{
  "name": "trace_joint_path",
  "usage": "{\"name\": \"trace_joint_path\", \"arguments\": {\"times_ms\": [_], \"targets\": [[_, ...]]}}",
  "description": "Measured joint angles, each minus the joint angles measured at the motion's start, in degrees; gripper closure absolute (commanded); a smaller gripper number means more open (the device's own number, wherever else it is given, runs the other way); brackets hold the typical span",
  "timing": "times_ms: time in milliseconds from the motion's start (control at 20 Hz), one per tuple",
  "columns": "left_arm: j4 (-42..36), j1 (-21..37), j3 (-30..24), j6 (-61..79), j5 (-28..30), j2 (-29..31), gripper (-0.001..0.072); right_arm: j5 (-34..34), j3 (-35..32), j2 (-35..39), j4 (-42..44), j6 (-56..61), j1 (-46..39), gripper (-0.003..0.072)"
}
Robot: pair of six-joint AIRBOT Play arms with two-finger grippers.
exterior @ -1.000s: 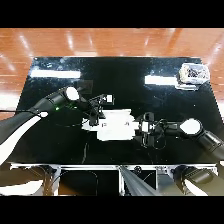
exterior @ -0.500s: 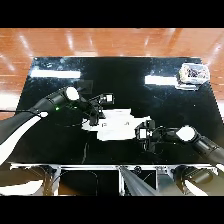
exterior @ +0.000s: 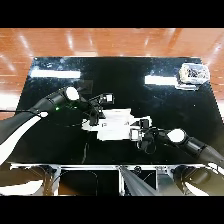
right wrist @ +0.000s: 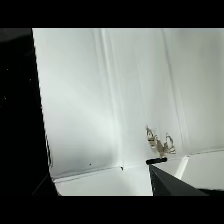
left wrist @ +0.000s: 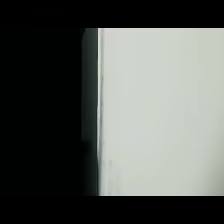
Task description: Fold the box and place the chain.
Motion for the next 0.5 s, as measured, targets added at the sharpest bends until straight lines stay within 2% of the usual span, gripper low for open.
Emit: {"name": "trace_joint_path", "arguments": {"times_ms": [250,500], "targets": [[0.7,0.0,0.0,0.2,-0.4,0.0,0.0691,-1.4,1.4,0.1,1.2,-0.2,0.5,-0.0026],[2.5,-0.1,0.1,0.9,-3.2,0.2,0.0692,-1.5,2.0,2.5,1.6,3.3,0.6,-0.0026]]}}
